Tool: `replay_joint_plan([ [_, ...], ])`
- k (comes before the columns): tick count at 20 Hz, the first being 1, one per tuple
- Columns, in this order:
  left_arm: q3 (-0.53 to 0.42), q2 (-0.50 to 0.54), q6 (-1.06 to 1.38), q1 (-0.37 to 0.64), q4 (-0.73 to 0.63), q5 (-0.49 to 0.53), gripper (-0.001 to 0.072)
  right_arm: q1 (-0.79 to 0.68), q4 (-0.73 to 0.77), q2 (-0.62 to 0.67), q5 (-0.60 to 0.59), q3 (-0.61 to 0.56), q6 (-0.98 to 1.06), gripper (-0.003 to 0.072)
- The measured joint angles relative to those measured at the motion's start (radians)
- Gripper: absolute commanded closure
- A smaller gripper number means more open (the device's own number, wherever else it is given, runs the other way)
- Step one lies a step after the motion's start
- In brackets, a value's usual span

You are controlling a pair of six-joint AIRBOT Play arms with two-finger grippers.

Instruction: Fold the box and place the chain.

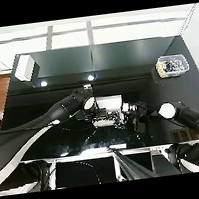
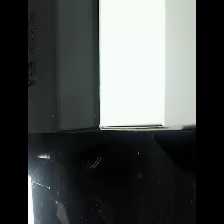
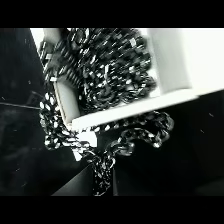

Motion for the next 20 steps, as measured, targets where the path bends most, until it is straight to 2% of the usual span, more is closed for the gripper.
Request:
replay_joint_plan([
  [6, 0.000, 0.000, 0.000, 0.000, 0.000, 0.001, 0.0682, -0.079, -0.040, 0.078, 0.349, 0.198, 0.256, 0.0632],
  [10, 0.000, 0.000, -0.001, 0.000, 0.000, 0.001, 0.0681, -0.134, 0.029, 0.092, 0.499, 0.339, 0.404, 0.0633],
  [11, 0.000, 0.000, -0.001, 0.000, 0.000, 0.001, 0.0682, -0.145, 0.044, 0.093, 0.534, 0.372, 0.447, 0.0674],
  [13, 0.000, 0.000, -0.003, 0.000, 0.000, 0.001, 0.0682, -0.164, 0.081, 0.095, 0.603, 0.439, 0.514, 0.0674],
  [16, 0.000, 0.000, -0.002, 0.000, 0.000, 0.001, 0.0681, -0.182, 0.164, 0.097, 0.664, 0.534, 0.580, 0.0674],
  [20, 0.000, 0.000, -0.001, 0.000, 0.000, 0.001, 0.0681, -0.189, 0.291, 0.097, 0.647, 0.615, 0.613, 0.0674],
])
